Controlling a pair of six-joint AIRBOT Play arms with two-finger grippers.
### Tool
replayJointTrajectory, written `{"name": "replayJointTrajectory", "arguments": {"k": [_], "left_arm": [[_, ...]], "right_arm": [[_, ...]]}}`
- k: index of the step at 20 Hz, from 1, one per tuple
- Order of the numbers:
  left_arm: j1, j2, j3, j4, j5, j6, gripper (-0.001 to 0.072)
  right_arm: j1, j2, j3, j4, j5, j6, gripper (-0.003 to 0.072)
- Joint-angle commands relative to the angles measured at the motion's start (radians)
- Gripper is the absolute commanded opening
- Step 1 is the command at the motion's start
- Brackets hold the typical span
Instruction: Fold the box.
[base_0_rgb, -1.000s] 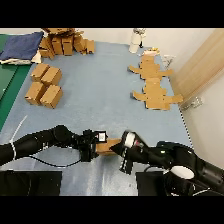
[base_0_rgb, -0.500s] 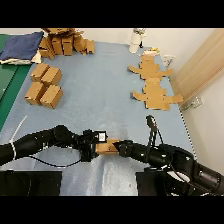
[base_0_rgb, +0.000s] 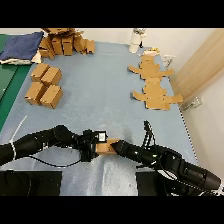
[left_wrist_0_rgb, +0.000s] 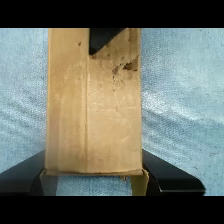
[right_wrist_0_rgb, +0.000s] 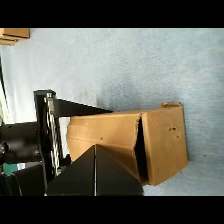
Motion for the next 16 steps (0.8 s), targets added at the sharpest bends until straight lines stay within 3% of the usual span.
{"name": "replayJointTrajectory", "arguments": {"k": [1,9,16], "left_arm": [[0.0,0.0,0.0,0.0,0.0,0.0,0.051],[0.0,0.0,0.0,0.0,0.0,0.0,0.051],[0.0,0.0,0.0,0.0,0.0,0.0,0.051]], "right_arm": [[0.002,-0.011,-0.002,0.0,-0.013,0.014,0.0002],[0.002,-0.013,-0.005,-0.001,0.067,0.014,0.0003],[0.011,0.026,-0.004,0.04,-0.037,0.013,0.0002]]}}
